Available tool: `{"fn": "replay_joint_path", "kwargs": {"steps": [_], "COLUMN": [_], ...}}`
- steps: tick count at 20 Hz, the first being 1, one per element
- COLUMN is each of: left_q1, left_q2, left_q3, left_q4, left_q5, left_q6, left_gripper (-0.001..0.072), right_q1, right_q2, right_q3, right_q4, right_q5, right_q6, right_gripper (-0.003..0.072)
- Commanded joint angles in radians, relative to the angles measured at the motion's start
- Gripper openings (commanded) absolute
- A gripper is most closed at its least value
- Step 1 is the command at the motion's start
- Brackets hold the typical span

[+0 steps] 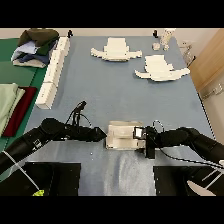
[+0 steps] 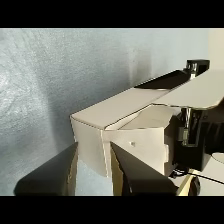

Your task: Fold the box.

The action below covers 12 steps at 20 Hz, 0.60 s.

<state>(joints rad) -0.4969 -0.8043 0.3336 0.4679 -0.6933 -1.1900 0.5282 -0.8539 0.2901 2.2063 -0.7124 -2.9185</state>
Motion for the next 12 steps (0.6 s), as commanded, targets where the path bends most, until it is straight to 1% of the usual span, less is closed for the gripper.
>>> {"fn": "replay_joint_path", "kwargs": {"steps": [1,4,6,7,8,12], "left_q1": [-0.003,-0.012,-0.047,-0.075,-0.103,-0.235], "left_q2": [0.000,0.000,0.000,0.000,0.000,-0.001], "left_q3": [0.001,0.003,0.005,0.012,0.022,0.099], "left_q4": [-0.005,-0.027,-0.018,0.015,0.071,0.430], "left_q5": [0.002,0.007,0.043,0.066,0.081,0.084], "left_q6": [-0.004,-0.026,-0.061,-0.113,-0.187,-0.577], "left_gripper": [0.0311,0.0309,0.0301,0.0300,0.0300,0.0300], "right_q1": [0.001,0.001,0.001,0.001,0.001,0.001], "right_q2": [-0.001,-0.001,-0.001,-0.001,-0.001,-0.001], "right_q3": [-0.001,-0.001,-0.001,-0.001,-0.001,-0.001], "right_q4": [0.000,0.000,0.000,0.000,0.000,0.000], "right_q5": [0.000,0.000,0.000,0.000,0.000,0.000], "right_q6": [0.000,0.000,0.000,0.000,0.000,0.000], "right_gripper": [0.0406,0.0406,0.0406,0.0406,0.0406,0.0406]}}
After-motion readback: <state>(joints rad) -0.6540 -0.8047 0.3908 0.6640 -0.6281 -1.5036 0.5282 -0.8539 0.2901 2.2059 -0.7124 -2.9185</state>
